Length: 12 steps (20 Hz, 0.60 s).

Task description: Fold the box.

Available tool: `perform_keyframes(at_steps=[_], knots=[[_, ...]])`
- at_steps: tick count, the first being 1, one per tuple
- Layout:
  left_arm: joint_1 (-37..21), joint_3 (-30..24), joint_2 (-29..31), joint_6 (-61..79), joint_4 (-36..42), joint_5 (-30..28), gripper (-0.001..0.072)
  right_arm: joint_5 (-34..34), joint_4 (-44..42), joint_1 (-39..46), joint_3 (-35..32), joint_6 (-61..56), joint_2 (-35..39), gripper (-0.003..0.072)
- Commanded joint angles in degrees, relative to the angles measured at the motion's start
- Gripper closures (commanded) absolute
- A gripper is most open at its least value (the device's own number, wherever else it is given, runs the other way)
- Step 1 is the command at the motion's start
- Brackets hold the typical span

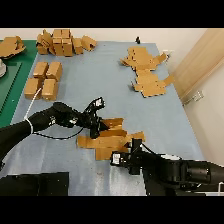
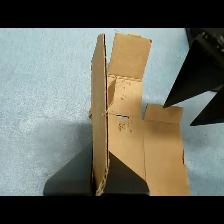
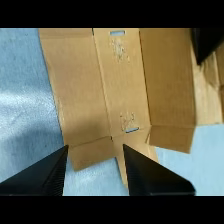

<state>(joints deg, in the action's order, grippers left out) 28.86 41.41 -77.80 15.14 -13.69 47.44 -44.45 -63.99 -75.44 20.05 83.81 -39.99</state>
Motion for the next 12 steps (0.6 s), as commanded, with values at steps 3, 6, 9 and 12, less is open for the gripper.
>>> perform_keyframes(at_steps=[3,6,9,12], knots=[[0.04,0.07,0.04,0.0,-0.02,0.0,0.0696,2.21,-5.79,-0.72,0.24,3.63,-1.2,0.0178],[0.04,0.07,0.04,0.0,-0.02,0.0,0.0696,2.21,-5.79,-0.68,0.22,4.83,-2.01,0.0178],[0.04,0.07,0.04,0.02,-0.02,0.0,0.0697,2.45,-5.38,-0.61,0.22,5.84,-3.28,0.0178],[0.04,0.07,0.04,0.02,-0.02,0.07,0.0696,2.58,-4.9,-0.59,0.22,5.84,-4.07,0.0178]])
